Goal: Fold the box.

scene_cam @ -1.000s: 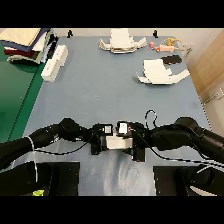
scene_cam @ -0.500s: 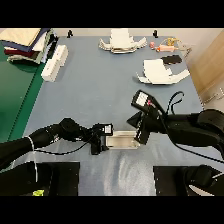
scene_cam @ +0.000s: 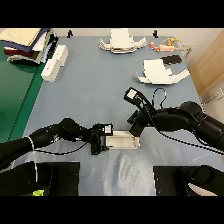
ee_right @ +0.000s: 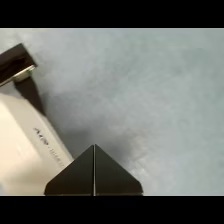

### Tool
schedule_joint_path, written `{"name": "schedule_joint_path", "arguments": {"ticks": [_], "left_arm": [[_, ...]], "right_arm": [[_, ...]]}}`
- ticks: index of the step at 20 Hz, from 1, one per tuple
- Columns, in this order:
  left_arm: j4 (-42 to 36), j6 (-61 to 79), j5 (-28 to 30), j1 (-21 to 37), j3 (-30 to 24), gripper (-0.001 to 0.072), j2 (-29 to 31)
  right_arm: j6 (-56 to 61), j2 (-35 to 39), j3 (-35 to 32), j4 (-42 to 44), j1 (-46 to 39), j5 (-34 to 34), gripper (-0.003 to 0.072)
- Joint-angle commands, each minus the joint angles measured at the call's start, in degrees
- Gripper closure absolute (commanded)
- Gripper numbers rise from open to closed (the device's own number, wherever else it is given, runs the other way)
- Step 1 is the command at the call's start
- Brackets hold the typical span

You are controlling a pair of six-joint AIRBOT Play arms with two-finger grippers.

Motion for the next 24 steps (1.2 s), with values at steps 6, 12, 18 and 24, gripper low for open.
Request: {"name": "schedule_joint_path", "arguments": {"ticks": [6, 12, 18, 24], "left_arm": [[0.0, 0.0, 0.0, 0.0, 0.0, 0.0223, 0.0], [0.0, 0.0, 0.0, 0.0, 0.0, 0.0223, 0.0], [0.0, 0.0, 0.0, 0.0, 0.0, 0.0223, 0.0], [0.0, 0.0, 0.0, 0.0, 0.0, 0.0223, 0.0]], "right_arm": [[-17.6, 4.3, -5.2, 15.1, -0.2, -7.9, 0.0684], [-19.5, 6.6, -9.1, 14.3, 1.9, -6.7, 0.0658], [-26.6, 6.6, -9.1, 11.9, 8.7, -0.3, 0.0385], [-26.8, 4.6, -9.1, 8.5, 8.7, 1.7, 0.0247]]}}
